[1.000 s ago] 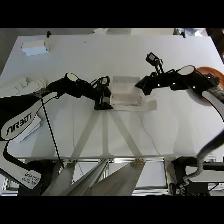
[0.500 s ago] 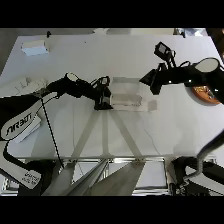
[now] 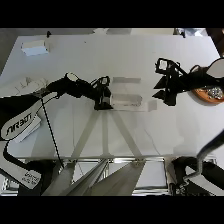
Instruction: Fold the box and place the chain.
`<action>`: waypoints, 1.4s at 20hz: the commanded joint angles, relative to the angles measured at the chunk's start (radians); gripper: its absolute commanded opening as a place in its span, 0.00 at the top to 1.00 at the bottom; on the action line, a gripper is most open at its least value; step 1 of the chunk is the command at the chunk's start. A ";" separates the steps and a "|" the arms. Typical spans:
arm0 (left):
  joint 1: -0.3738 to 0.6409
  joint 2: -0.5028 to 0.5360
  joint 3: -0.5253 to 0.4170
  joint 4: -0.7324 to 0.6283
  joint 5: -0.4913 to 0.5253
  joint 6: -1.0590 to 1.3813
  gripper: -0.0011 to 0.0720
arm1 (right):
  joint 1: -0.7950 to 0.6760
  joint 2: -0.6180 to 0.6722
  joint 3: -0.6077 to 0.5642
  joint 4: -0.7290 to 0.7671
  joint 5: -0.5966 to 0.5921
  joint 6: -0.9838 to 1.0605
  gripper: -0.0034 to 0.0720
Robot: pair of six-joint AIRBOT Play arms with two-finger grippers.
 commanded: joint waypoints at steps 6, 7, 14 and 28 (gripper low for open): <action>0.000 0.001 0.000 0.000 0.000 0.000 0.60 | 0.001 -0.242 -0.002 0.008 -0.019 -0.238 0.51; 0.000 0.001 0.000 0.000 0.000 0.000 0.60 | 0.001 -0.272 -0.002 0.037 -0.024 -0.292 0.51; 0.000 0.001 0.000 0.000 0.000 0.000 0.60 | 0.001 -0.344 -0.002 0.082 -0.061 -0.425 0.51; 0.000 0.001 0.000 0.000 0.000 0.000 0.60 | 0.127 -0.370 -0.002 0.092 -0.146 -0.423 0.81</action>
